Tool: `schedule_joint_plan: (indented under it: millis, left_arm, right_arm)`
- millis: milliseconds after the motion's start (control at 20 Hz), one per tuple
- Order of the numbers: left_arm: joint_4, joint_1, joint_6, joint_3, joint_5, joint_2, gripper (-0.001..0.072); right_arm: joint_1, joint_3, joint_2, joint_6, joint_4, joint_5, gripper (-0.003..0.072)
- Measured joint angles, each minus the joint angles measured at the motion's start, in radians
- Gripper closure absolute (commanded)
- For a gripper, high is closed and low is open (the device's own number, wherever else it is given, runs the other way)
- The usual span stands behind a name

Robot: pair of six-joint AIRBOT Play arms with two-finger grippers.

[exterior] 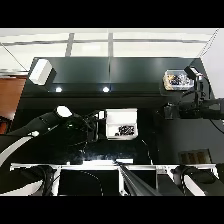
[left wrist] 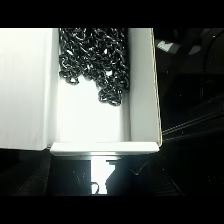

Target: Fold the box and place the chain.

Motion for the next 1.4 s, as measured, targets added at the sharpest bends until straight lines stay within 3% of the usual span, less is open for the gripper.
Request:
schedule_joint_plan:
  millis: [600,700,750,800,850,900,1100,1400]
  left_arm:
    - [-0.016,-0.035,-0.018,0.002,0.047,0.0,0.0006]
    - [-0.018,-0.046,-0.019,0.003,0.054,0.0,0.0081]
    - [-0.018,-0.051,-0.019,0.003,0.06,0.0,0.0268]
    - [-0.019,-0.054,-0.019,0.003,0.063,0.0,0.0404]
    - [-0.019,-0.056,-0.019,0.003,0.064,0.0,0.0446]
    - [-0.019,-0.058,-0.019,0.003,0.066,0.0,0.0446]
    - [-0.019,-0.061,-0.019,0.003,0.068,0.0,0.0445]
    - [-0.019,-0.062,-0.02,0.003,0.07,0.0,0.0445]
  right_arm:
    - [0.0,-0.002,0.0,0.0,0.0,-0.002,0.037]
    - [0.0,-0.006,-0.001,0.0,-0.001,-0.007,0.0371]
    - [0.0,-0.009,-0.002,0.0,0.0,-0.01,0.0369]
    - [0.0,-0.011,-0.002,0.0,-0.001,-0.015,0.0327]
    - [0.0,-0.013,-0.002,0.0,0.0,-0.024,-0.0004]
    - [0.003,-0.014,-0.003,0.001,-0.001,-0.029,-0.0034]
    - [0.022,-0.002,-0.057,0.008,0.005,-0.112,-0.0034]
    - [0.033,0.141,-0.373,-0.061,0.076,-0.177,-0.0025]
